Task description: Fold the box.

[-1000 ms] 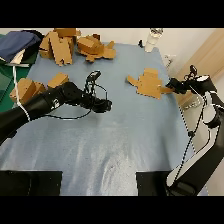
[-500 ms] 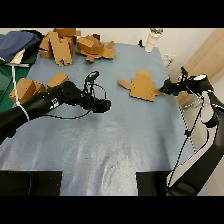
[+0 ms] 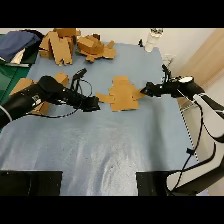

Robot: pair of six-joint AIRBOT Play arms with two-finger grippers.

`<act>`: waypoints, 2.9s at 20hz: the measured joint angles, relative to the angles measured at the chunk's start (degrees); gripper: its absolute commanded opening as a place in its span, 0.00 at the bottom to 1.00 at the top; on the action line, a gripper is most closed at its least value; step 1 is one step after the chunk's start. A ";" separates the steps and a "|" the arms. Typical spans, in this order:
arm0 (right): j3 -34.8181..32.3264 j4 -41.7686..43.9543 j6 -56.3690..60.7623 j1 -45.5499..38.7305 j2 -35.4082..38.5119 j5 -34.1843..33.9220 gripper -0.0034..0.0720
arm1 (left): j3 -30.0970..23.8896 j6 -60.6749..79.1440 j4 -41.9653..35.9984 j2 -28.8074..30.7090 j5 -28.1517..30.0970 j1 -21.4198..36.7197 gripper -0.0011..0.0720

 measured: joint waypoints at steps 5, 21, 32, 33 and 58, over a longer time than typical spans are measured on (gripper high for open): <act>-22.99 1.79 -2.78 6.54 17.09 -9.18 0.05 | -9.35 8.31 -5.49 4.02 -3.80 8.76 0.03; -55.28 3.58 5.97 31.04 54.49 -25.27 0.05 | -14.80 28.41 -20.28 -7.41 -17.18 23.54 0.65; -55.60 -0.26 6.64 38.75 55.21 -26.45 0.05 | -12.87 32.61 -22.16 -14.14 -16.35 23.54 0.65; -55.60 -0.31 6.84 38.84 55.21 -26.53 0.05 | -12.83 32.48 -21.00 -14.32 -16.61 23.54 0.65; -55.60 -1.77 7.02 39.10 55.21 -26.64 0.05 | -12.48 42.03 -23.65 -15.78 -24.26 17.40 0.37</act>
